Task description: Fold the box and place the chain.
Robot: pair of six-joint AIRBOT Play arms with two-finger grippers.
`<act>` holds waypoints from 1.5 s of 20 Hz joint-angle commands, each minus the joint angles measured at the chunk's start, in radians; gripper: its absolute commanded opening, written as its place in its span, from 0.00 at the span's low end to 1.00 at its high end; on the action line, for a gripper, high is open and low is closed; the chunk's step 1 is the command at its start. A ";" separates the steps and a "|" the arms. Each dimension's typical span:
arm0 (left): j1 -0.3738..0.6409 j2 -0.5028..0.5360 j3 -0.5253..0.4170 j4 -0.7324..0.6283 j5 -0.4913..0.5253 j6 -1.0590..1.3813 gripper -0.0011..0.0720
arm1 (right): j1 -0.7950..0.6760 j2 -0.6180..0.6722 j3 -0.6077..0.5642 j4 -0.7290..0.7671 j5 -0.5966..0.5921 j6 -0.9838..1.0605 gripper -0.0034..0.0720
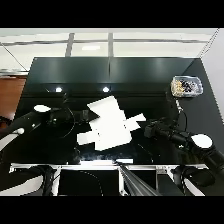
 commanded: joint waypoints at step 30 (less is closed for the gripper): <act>-0.287 0.217 0.138 0.438 -0.027 0.585 0.05 | -0.376 0.000 0.339 -0.914 0.287 0.356 0.96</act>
